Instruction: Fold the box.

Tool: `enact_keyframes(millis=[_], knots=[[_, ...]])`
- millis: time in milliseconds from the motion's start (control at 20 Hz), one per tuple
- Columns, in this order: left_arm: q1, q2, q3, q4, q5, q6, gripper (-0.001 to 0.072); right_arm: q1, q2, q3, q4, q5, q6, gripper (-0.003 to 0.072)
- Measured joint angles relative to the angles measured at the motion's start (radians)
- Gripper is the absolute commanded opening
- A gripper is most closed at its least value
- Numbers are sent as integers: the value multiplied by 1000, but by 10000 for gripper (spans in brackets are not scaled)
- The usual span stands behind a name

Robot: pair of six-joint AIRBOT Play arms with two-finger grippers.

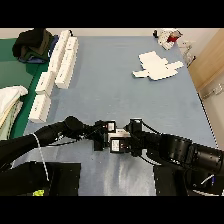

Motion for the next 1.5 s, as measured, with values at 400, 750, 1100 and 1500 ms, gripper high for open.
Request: enact_keyframes(millis=[400, 750, 1100, 1500], knots=[[0, 0, 0, 0, 2, 0, 464, 0, -31, 2, 15, 0, 0, 201], [0, 0, 0, 1, -3, 2, 464, 0, -41, 0, 85, 2, 0, 202], [0, 0, 0, 1, -3, 1, 464, 0, -73, -2, 122, 5, 0, 202], [0, 0, 0, 0, -2, 2, 464, 1, -13, 2, 143, -8, 22, 382]])
